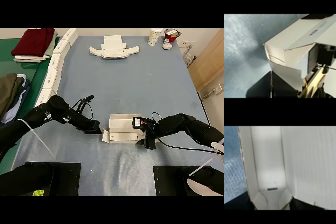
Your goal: Fold the box.
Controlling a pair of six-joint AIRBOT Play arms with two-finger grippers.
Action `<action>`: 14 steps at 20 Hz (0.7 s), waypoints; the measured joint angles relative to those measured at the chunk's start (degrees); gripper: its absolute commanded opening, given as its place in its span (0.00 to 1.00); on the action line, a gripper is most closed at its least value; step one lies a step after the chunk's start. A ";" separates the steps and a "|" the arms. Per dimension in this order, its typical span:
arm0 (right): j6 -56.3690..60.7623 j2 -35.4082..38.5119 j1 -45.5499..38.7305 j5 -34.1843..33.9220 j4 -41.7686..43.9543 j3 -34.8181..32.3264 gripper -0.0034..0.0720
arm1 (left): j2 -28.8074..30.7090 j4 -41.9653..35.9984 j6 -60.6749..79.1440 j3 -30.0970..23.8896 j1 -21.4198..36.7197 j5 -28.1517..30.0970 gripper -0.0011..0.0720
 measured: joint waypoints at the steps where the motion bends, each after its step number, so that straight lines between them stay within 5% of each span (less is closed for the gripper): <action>1: 0.00 0.00 0.00 0.00 0.02 0.00 0.72 | 0.00 -0.04 0.07 0.15 0.00 -0.28 0.74; 10: 0.00 0.00 0.00 0.00 0.02 0.00 0.72 | 0.00 -2.21 -0.98 0.50 -0.07 0.15 0.74; 14: -0.02 0.00 0.00 0.00 0.02 0.00 0.72 | 0.00 -3.23 -2.36 0.52 -1.16 2.03 0.66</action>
